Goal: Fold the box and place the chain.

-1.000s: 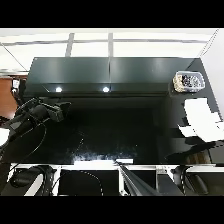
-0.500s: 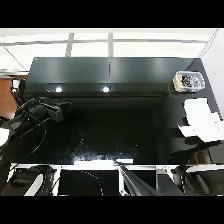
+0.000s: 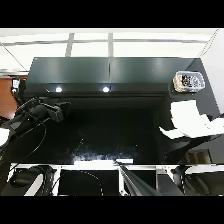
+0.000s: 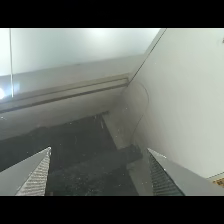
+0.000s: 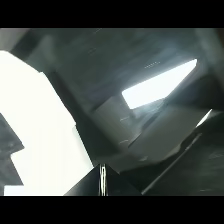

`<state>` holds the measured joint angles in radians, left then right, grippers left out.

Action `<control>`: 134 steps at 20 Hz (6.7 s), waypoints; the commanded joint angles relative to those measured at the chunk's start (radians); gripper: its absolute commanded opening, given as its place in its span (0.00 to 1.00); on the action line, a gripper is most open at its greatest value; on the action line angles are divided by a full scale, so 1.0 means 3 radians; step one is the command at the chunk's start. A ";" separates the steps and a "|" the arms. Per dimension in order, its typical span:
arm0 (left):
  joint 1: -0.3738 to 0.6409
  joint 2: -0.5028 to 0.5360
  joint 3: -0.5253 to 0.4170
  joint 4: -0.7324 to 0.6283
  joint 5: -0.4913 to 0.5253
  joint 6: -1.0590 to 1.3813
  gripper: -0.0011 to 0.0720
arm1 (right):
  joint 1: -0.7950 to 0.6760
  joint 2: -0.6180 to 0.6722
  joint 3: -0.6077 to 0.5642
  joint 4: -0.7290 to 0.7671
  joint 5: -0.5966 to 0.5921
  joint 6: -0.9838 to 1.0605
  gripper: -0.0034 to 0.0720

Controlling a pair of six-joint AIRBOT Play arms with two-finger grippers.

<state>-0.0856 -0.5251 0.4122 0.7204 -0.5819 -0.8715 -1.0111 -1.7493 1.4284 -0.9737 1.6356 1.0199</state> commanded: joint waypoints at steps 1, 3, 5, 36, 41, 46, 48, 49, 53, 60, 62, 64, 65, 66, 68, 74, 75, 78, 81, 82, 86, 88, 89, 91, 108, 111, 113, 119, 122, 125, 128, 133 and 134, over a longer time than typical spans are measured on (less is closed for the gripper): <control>0.0000 0.0000 0.0000 -0.0003 0.0009 -0.0001 0.99 | 0.0150 0.0451 -0.0570 0.0233 -0.0195 0.0192 0.06; 0.0000 0.0000 0.0000 -0.0003 0.0008 -0.0003 0.99 | 0.0328 0.0820 -0.1061 0.0399 -0.0402 0.0225 0.06; 0.0000 0.0000 0.0000 -0.0003 0.0008 -0.0001 0.99 | 0.0567 0.1235 -0.1578 0.0617 -0.0734 0.0226 0.06; -0.0258 -0.2986 0.0479 -0.1546 -0.1666 0.0351 0.99 | 0.4145 0.3126 -0.3540 0.2246 -0.3391 -0.0334 0.06; -0.0482 -0.3464 0.1020 -0.1551 -0.2116 0.0369 0.99 | 0.4145 0.3126 -0.3540 0.2246 -0.3245 -0.0334 0.06; -0.0474 -0.3810 0.1289 -0.1343 -0.2612 0.0454 0.99 | 0.4145 0.3126 -0.3540 0.2244 -0.3239 -0.0336 0.06; -0.0439 -0.3806 0.1317 -0.1212 -0.2649 0.0456 0.99 | 0.4145 0.3126 -0.3540 0.2244 -0.3246 -0.0334 0.06; -0.0401 -0.3802 0.1325 -0.1175 -0.2682 0.0455 0.99 | 0.4145 0.3126 -0.3540 0.2244 -0.3249 -0.0334 0.06; -0.0179 -0.3717 0.1329 -0.0989 -0.2684 0.0357 0.98 | 0.4145 0.3126 -0.3540 0.2244 -0.3250 -0.0334 0.06; -0.0103 -0.3562 0.1322 -0.0619 -0.2135 -0.0181 0.98 | 0.4145 0.3126 -0.3540 0.2244 -0.3257 -0.0336 0.06; -0.0151 -0.3563 0.1291 -0.0628 -0.2136 -0.0172 0.98 | 0.4145 0.3126 -0.3540 0.2223 -0.3281 -0.0334 0.06; -0.0206 -0.3564 0.1241 -0.0830 -0.2177 0.0072 0.98 | 0.4145 0.3126 -0.3540 0.2223 -0.3287 -0.0333 0.06; -0.0237 -0.3564 0.1204 -0.1045 -0.2223 0.0270 0.98 | 0.4145 0.3126 -0.3540 0.2223 -0.3287 -0.0333 0.06; -0.0259 -0.3566 0.1174 -0.1237 -0.2284 0.0467 0.98 | 0.4145 0.3126 -0.3540 0.2223 -0.3287 -0.0334 0.06; -0.0328 -0.3567 0.1156 -0.1356 -0.2370 0.0666 0.98 | 0.4145 0.3126 -0.3540 0.2223 -0.3288 -0.0334 0.06; -0.0451 -0.3567 0.1156 -0.1296 -0.2602 0.1087 0.98 | 0.4145 0.3126 -0.3540 0.2223 -0.3292 -0.0334 0.06; -0.0450 -0.3567 0.1156 -0.1293 -0.2679 0.1205 0.98 | 0.4145 0.3126 -0.3540 0.2221 -0.3292 -0.0334 0.06; -0.0454 -0.3567 0.1156 -0.1241 -0.2725 0.1391 0.95 | 0.4145 0.3126 -0.3540 0.2221 -0.3295 -0.0334 0.06; -0.0539 -0.3567 0.1157 -0.0959 -0.2661 0.1411 0.85 | 0.4145 0.3126 -0.3540 0.2220 -0.3298 -0.0336 0.06; -0.0584 -0.3567 0.1158 -0.0877 -0.2617 0.1410 0.78 | 0.4145 0.3126 -0.3540 0.2220 -0.3301 -0.0336 0.06; -0.0707 -0.3567 0.1167 -0.0862 -0.2471 0.1409 0.67 | 0.4145 0.3126 -0.3540 0.2218 -0.3306 -0.0334 0.06; -0.0758 -0.3567 0.1171 -0.0868 -0.2378 0.1410 0.50 | 0.4145 0.3126 -0.3540 0.2187 -0.3306 -0.0334 0.06; -0.0764 -0.3567 0.1171 -0.0870 -0.2355 0.1411 0.34 | 0.4145 0.3126 -0.3540 0.2186 -0.3306 -0.0334 0.06; -0.0762 -0.3567 0.1172 -0.0868 -0.2331 0.1414 0.20 | 0.4145 0.3126 -0.3540 0.2186 -0.3305 -0.0334 0.06; -0.0764 -0.2761 0.1625 0.0532 -0.1645 0.2190 0.04 | 0.3117 0.3120 -0.2391 -0.0175 -0.1776 -0.1082 0.87; -0.0928 -0.2711 0.1625 0.0453 -0.1466 0.2867 0.04 | 0.3326 0.3113 -0.2575 -0.0161 -0.1881 -0.1433 0.87; -0.1033 -0.2759 0.1625 0.0455 -0.1470 0.2986 0.05 | 0.3567 0.3113 -0.2756 -0.0160 -0.2038 -0.1654 0.87; -0.1373 -0.3007 0.1625 0.0629 -0.1530 0.2811 0.04 | 0.4313 0.3105 -0.3162 -0.0099 -0.2787 -0.1910 0.87; -0.1434 -0.3011 0.1626 0.0824 -0.1368 0.2420 0.04 | 0.4459 0.3091 -0.3218 -0.0095 -0.2874 -0.1960 0.87; -0.1434 -0.3010 0.1626 0.0828 -0.1410 0.2218 0.04 | 0.4523 0.3071 -0.3248 -0.0097 -0.2857 -0.2055 0.87; -0.1441 -0.3010 0.1628 0.0902 -0.1438 0.2076 0.04 | 0.4613 0.3029 -0.3248 -0.0088 -0.2847 -0.2182 0.87; -0.1532 -0.3010 0.1699 0.1069 -0.1495 0.1968 0.04 | 0.4681 0.2900 -0.3249 -0.0080 -0.2847 -0.2258 0.87; -0.1541 -0.3010 0.1722 0.1069 -0.1494 0.1967 0.04 | 0.4681 0.2871 -0.3249 -0.0080 -0.2842 -0.2258 0.87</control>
<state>-0.5369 -1.4281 0.9150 1.0183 -1.0279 -0.2592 0.3840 -0.8677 0.4545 -0.9997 0.7826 0.3580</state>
